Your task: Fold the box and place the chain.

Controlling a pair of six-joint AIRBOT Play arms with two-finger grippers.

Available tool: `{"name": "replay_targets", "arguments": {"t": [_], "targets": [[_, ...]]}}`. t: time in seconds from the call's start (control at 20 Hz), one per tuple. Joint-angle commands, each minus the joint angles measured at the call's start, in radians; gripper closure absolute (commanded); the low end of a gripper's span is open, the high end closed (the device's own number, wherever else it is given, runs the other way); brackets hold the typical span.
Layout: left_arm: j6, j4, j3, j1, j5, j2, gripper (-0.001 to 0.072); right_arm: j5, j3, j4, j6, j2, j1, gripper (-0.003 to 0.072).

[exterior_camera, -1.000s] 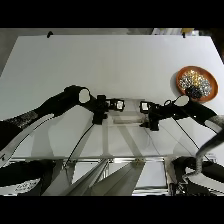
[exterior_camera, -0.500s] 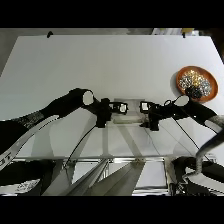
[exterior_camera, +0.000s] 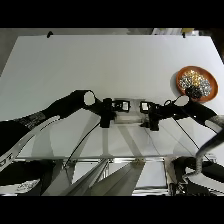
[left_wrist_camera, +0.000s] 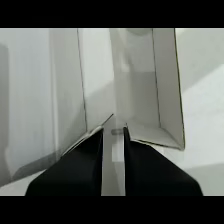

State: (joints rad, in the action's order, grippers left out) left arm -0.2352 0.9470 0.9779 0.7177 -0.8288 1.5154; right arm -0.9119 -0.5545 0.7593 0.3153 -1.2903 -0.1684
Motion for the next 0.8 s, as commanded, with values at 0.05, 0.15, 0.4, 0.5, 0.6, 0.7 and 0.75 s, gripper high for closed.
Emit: {"name": "replay_targets", "arguments": {"t": [0.05,0.15,0.4,0.5,0.6,0.7,0.75], "targets": [[-0.002,-0.062,0.000,0.019,0.044,0.015,0.0575,0.000,0.000,-0.001,0.000,0.000,0.000,0.0307],[-0.047,-0.055,0.000,0.025,0.039,0.026,0.0519,0.000,0.000,-0.001,0.000,0.000,0.000,0.0307],[-0.136,-0.049,0.000,0.026,0.024,0.026,0.0357,0.000,0.000,0.000,0.000,0.000,0.000,0.0307],[-0.137,-0.048,0.000,0.026,-0.007,0.018,0.0383,0.000,0.000,-0.001,0.000,0.000,0.000,0.0307],[-0.193,-0.034,0.000,0.020,-0.056,-0.012,0.0716,0.000,0.000,-0.001,0.000,0.000,0.000,0.0307],[-0.329,0.026,0.000,0.006,-0.089,-0.058,0.0707,0.000,0.000,-0.001,0.000,0.000,0.000,0.0307],[-0.427,0.067,0.000,-0.004,-0.105,-0.083,0.0707,0.000,0.000,-0.001,0.000,0.000,0.000,0.0307]]}}
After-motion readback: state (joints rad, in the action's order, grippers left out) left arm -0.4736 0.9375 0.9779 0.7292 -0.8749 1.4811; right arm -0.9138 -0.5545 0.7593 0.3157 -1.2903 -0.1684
